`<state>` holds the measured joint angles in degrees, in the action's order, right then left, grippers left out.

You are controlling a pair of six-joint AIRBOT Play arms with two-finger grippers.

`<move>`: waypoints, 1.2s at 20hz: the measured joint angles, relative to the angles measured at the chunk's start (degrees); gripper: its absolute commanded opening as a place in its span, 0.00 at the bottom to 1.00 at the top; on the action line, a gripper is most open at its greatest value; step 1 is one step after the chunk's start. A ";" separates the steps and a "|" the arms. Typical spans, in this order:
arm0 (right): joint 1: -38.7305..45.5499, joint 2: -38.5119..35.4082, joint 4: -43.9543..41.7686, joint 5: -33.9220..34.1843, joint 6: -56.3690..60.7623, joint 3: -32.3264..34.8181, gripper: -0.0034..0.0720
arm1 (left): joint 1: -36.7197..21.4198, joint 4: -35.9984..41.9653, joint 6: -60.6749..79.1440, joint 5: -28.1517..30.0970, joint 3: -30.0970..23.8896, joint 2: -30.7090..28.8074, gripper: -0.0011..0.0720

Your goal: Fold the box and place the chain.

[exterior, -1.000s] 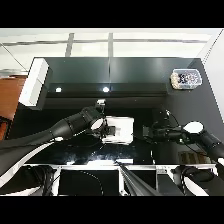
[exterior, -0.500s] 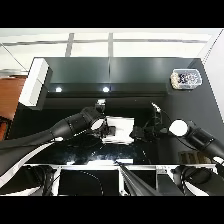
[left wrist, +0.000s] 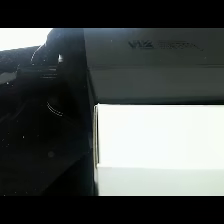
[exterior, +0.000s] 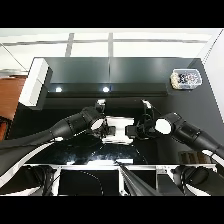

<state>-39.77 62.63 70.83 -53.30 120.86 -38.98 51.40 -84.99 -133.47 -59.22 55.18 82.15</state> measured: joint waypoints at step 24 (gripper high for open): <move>-6.38 13.79 12.39 -13.44 12.07 -12.26 0.34 | 0.02 -0.02 -0.09 0.00 0.00 0.00 0.06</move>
<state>-46.15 76.42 83.22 -66.74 132.92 -51.24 51.42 -85.01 -133.56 -59.22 55.18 82.15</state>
